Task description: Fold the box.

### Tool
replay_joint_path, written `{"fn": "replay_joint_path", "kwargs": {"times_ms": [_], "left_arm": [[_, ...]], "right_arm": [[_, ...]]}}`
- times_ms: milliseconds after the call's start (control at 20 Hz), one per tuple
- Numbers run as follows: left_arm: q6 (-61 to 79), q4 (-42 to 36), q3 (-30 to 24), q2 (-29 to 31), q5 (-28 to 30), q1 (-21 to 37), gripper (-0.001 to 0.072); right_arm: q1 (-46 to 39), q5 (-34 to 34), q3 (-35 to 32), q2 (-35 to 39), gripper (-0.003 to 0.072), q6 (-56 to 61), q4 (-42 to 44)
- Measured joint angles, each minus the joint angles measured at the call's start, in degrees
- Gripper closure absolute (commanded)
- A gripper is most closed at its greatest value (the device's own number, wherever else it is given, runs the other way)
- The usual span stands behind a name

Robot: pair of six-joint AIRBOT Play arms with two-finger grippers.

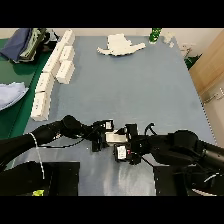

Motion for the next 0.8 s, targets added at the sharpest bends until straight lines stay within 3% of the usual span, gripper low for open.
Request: {"fn": "replay_joint_path", "kwargs": {"times_ms": [100,150,200,300,400,750,800], "left_arm": [[0.0,0.0,0.0,0.0,0.0,0.0,0.0251],[0.0,0.0,0.0,0.0,0.0,0.0,0.0251],[0.0,0.0,0.0,0.0,0.0,0.0,0.0251],[0.0,0.0,0.0,0.0,0.0,0.0,0.0251],[0.0,0.0,0.0,0.0,0.0,0.0,0.0251],[0.0,0.0,0.0,0.0,0.0,0.0,0.0251],[0.0,0.0,0.0,0.0,0.0,0.0,0.0251]], "right_arm": [[0.1,0.4,0.0,2.0,0.0056,0.3,1.0],[-0.2,1.0,0.0,2.8,0.0189,0.8,1.2],[-0.9,1.3,0.0,3.5,0.0249,1.4,1.3],[-2.9,1.9,0.0,4.3,0.0249,2.1,1.4],[-5.3,2.3,0.0,4.4,0.0341,2.5,1.4],[-8.8,2.1,0.0,-0.4,0.0338,2.6,1.8],[-8.6,1.6,0.0,-1.4,0.0280,2.0,2.7]]}}
